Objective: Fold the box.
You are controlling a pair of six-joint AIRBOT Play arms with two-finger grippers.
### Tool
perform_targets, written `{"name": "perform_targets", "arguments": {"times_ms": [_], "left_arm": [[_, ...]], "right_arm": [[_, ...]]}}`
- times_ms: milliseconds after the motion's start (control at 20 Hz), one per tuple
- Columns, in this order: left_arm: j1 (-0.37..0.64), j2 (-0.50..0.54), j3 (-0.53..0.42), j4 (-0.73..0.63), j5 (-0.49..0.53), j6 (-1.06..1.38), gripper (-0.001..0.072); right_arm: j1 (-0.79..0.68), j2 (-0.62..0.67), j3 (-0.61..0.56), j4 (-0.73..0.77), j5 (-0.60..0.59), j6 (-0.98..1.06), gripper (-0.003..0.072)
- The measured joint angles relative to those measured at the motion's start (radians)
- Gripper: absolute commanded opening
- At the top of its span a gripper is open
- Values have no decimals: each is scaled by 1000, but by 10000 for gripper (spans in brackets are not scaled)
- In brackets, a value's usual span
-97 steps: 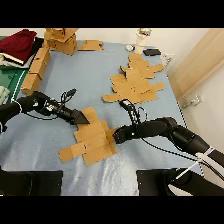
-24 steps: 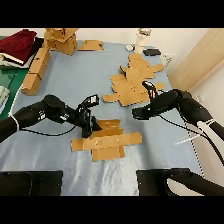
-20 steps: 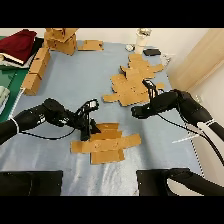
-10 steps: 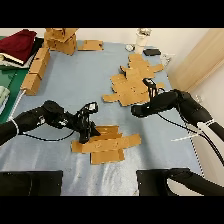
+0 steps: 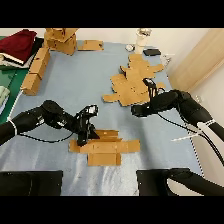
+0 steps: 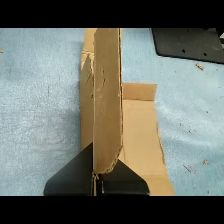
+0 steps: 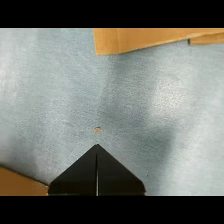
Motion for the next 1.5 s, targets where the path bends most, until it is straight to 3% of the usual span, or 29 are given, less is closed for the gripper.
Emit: {"name": "perform_targets", "arguments": {"times_ms": [600, 1500], "left_arm": [[0, -1, -11, -4, 37, 3, 12], [0, -1, -18, 39, 3, -31, 12]], "right_arm": [[0, -1, 0, -2, 13, -2, 3], [0, -2, 0, -2, 14, -14, 4]]}}
